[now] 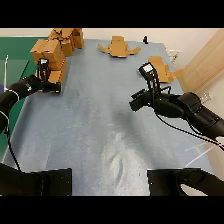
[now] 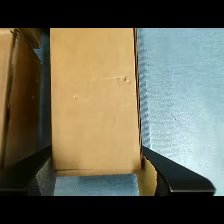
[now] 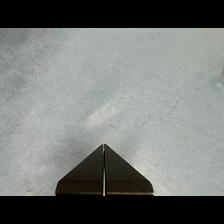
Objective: Fold the box.
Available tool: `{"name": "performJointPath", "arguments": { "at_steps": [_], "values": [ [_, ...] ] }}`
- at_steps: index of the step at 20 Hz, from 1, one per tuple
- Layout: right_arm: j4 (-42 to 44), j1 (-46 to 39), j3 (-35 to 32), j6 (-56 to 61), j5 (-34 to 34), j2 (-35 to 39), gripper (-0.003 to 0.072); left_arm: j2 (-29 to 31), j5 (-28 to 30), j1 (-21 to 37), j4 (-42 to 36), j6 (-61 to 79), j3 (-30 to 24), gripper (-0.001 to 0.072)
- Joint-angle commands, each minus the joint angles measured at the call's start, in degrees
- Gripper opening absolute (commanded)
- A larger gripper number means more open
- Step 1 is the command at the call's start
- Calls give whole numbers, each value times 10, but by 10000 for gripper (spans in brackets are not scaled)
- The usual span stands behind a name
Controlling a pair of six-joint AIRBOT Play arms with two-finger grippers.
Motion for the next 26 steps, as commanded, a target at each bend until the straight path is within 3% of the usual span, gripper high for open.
{"name": "performJointPath", "arguments": {
  "at_steps": [1,6,11,12,13,15,17,20,23,26],
  "values": [
    [5,0,0,0,0,-4,5,0,-9,0,0,0,18,694],
    [5,0,0,0,0,-4,6,5,-53,0,0,0,77,695],
    [5,0,0,0,0,-4,6,34,-153,0,-18,0,138,691],
    [8,1,0,-1,-1,-4,5,42,-195,0,-31,3,149,475],
    [11,5,0,-7,-2,-4,5,52,-252,0,-63,32,156,33],
    [57,10,1,-44,-6,-5,4,73,-380,-10,-161,190,157,11],
    [146,11,8,-104,-36,-21,4,104,-462,-39,-243,308,143,7],
    [218,13,9,-160,-55,-41,6,168,-497,-111,-272,332,97,9],
    [216,13,9,-160,-60,-42,7,204,-522,-166,-296,311,42,15],
    [214,12,9,-160,-60,-42,7,211,-549,-198,-311,256,30,15]
  ]
}}
